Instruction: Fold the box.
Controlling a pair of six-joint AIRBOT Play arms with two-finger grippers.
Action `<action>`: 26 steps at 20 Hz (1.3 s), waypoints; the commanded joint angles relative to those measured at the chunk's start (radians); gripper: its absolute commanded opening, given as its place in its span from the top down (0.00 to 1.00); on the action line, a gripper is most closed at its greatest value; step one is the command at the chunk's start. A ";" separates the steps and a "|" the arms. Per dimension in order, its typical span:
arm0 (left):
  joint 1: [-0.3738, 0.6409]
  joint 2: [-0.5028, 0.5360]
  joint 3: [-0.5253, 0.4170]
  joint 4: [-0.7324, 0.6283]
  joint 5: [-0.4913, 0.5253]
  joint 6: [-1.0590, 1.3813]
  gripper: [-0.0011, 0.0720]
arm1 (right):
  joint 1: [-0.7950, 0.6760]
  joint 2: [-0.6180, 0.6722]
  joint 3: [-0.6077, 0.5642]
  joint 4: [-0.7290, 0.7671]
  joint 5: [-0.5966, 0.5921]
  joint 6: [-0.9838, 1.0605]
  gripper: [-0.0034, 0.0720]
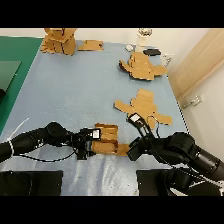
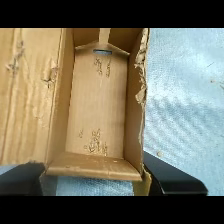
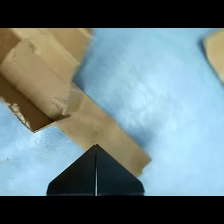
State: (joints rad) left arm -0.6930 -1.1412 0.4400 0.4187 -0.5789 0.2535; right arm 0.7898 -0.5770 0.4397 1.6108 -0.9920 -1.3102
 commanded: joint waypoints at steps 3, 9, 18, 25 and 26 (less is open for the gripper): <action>0.001 -0.001 0.001 -0.001 0.002 -0.021 0.16 | 0.001 0.013 0.002 -0.160 -0.219 0.630 0.95; 0.002 0.000 0.001 0.000 0.013 -0.069 0.16 | -0.029 0.011 0.000 -0.406 -0.475 0.805 0.95; 0.002 0.000 0.001 0.000 0.053 -0.097 0.16 | -0.287 -0.038 -0.086 -0.155 -0.080 0.639 0.95; 0.002 0.000 0.001 0.000 0.053 -0.097 0.16 | -0.431 -0.195 -0.090 0.138 0.126 0.100 0.95; 0.002 0.000 0.001 0.000 0.053 -0.097 0.16 | -0.431 -0.214 -0.090 0.179 0.124 0.029 0.95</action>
State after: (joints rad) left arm -0.6918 -1.1412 0.4404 0.4179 -0.5262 0.1570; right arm 0.3866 -0.7372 0.3523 1.6501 -0.9283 -1.0256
